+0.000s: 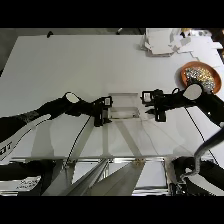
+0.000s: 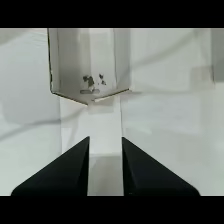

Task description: Fold the box and place the chain.

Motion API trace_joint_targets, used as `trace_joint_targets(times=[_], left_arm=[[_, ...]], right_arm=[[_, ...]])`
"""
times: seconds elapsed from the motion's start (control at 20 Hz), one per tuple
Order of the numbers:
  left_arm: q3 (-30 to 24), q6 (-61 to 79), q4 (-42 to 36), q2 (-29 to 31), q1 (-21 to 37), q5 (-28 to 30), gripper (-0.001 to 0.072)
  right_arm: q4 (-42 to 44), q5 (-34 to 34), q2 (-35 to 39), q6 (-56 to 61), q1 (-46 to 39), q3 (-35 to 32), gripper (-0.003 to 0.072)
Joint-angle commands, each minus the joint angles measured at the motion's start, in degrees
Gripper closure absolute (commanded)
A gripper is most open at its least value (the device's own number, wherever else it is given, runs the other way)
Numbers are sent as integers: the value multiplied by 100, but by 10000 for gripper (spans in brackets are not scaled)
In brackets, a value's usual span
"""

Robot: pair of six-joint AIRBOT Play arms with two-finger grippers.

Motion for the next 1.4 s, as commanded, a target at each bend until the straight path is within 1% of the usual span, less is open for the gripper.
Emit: trace_joint_targets(times=[0.0,0.3,0.55,0.6,0.8,0.85,0.95,1.0,1.05,1.1,1.15,1.2,1.3,1.35], left_arm=[[-2,0,2,4,-2,7,437],[-2,0,0,4,-4,4,437],[-2,0,0,4,-4,4,437],[-2,0,0,4,-4,4,437],[-2,0,0,4,-2,4,437],[-2,0,0,4,-4,4,437],[-2,0,0,2,-2,4,437],[-2,0,0,4,-4,4,437],[-2,0,0,2,-2,4,437],[-2,0,0,4,-2,4,437],[-2,0,0,4,-4,4,437],[-2,0,0,4,-4,4,437],[-2,0,0,2,-4,4,437],[-2,0,0,4,-4,4,437]], right_arm=[[328,79,-236,-892,9,-4,509],[354,81,-835,-1014,9,-17,510],[1121,-214,-1010,-1040,227,-37,513],[1246,-280,-1038,-1043,304,-37,529],[1351,-363,-1250,-1049,402,-39,549],[1353,-389,-1292,-1029,402,-42,573],[1381,-426,-1320,-1032,402,-48,567],[1397,-428,-1320,-1032,402,-48,492],[1419,-448,-1320,-1032,400,-48,387],[1419,-446,-1320,-1029,400,-48,330],[1414,-442,-1320,-1027,400,-48,296],[1410,-428,-1318,-984,400,-48,274],[1246,-396,-1272,-651,400,-50,276],[1091,-400,-1211,-315,400,-63,293]])
